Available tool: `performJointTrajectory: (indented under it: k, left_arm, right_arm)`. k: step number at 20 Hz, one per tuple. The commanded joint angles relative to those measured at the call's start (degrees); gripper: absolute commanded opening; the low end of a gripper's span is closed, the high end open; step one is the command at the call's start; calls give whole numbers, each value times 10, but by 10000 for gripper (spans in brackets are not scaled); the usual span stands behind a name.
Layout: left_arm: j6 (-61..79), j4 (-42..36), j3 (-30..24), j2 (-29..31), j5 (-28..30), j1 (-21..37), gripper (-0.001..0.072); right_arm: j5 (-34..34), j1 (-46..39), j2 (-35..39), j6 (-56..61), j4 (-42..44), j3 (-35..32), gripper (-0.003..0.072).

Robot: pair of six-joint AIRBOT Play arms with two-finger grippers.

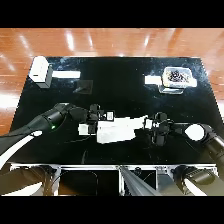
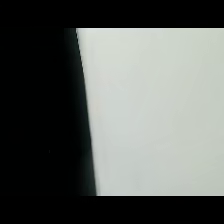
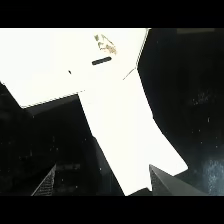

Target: Fold the box and place the chain.

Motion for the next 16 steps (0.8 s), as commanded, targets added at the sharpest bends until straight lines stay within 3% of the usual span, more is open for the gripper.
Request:
performJointTrajectory:
  k: [1,7,16]
  left_arm:
    - [0,8,22,-17,14,-1,21]
    - [0,7,30,-37,8,-10,21]
    - [0,-23,34,-39,11,-9,22]
  right_arm:
    - [7,2,0,-8,2,-5,708]
    - [5,23,-8,-94,86,-19,708]
    - [-97,115,-99,-183,135,-31,708]
